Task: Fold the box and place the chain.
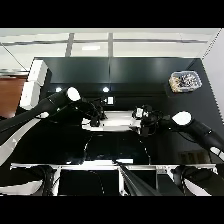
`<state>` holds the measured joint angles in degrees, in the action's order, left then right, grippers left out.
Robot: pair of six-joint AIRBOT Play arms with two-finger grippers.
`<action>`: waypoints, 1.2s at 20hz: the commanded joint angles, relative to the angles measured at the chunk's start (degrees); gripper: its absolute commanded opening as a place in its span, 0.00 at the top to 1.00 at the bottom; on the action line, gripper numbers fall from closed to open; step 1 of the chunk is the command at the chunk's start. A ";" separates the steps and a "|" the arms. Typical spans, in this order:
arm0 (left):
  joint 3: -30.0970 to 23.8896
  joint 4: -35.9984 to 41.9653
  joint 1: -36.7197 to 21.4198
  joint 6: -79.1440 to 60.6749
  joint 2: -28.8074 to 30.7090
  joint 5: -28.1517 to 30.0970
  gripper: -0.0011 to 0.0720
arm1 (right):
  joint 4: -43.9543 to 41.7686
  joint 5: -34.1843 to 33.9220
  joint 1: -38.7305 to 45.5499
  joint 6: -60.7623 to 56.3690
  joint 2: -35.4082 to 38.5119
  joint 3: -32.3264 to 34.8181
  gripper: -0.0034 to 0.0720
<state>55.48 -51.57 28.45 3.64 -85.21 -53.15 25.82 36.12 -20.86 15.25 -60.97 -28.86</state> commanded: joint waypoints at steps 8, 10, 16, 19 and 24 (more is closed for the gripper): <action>-0.04 -0.02 0.00 -0.04 -0.04 0.00 0.95 | -1.81 6.03 1.57 7.15 -9.11 -0.52 0.03; -0.04 0.00 0.02 0.00 -0.04 -0.04 0.95 | -1.68 5.86 1.57 7.10 -9.44 -0.52 0.03; -0.04 0.00 0.02 0.02 -0.04 -0.02 0.95 | -1.92 4.66 1.55 5.25 -10.03 -1.11 0.03; -0.04 0.00 0.02 1.20 -0.04 0.00 0.95 | 0.79 3.63 0.31 2.40 -10.88 -1.88 0.03; -0.04 -0.02 0.00 1.27 -0.04 0.00 0.95 | 2.40 2.73 -0.57 0.59 -11.34 -2.32 0.03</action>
<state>55.46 -51.57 28.45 4.73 -85.21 -53.15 27.18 39.35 -21.02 17.02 -72.03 -30.94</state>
